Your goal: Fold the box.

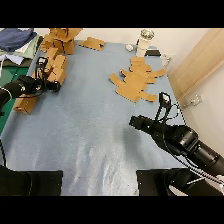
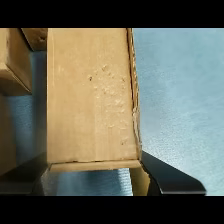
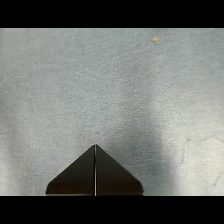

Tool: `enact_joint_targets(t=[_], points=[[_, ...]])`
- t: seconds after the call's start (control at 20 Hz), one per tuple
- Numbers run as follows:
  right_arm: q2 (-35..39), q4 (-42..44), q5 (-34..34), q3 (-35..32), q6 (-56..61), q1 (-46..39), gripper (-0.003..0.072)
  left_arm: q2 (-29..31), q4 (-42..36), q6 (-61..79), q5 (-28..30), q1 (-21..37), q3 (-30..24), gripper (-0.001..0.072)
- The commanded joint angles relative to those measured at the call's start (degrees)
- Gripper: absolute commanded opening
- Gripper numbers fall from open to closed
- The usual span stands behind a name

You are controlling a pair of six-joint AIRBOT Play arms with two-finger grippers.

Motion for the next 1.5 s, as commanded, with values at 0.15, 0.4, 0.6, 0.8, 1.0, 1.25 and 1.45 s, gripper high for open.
enact_joint_targets(t=[0.15,0.4,0.6,0.8,1.0,1.25,1.45], points=[[0.0,0.1,0.0,0.0,0.0,0.0,0.0003,0.7,2.7,-0.6,-0.2,0.2,0.0,0.0525],[0.0,0.1,0.0,0.0,0.0,0.0,0.0003,0.5,2.7,-1.0,0.9,0.5,0.0,0.0525],[0.0,0.1,0.0,0.0,0.0,0.0,0.0004,-0.6,2.7,-1.6,0.9,0.5,0.0,0.0524],[0.0,0.1,0.0,0.0,0.0,0.0,0.0003,-1.5,4.2,-5.3,1.3,1.6,0.0,0.0524],[0.0,0.1,0.0,0.0,0.0,0.0,0.0003,-1.5,4.2,-7.0,1.2,2.6,0.0,0.0525],[0.0,0.1,0.0,0.0,0.0,0.0,0.0003,-1.5,5.1,-7.0,1.2,2.6,0.0,0.0525],[0.0,0.1,0.0,0.0,0.0,0.0,0.0003,-1.5,5.5,-7.0,1.2,2.6,0.0,0.0564]])
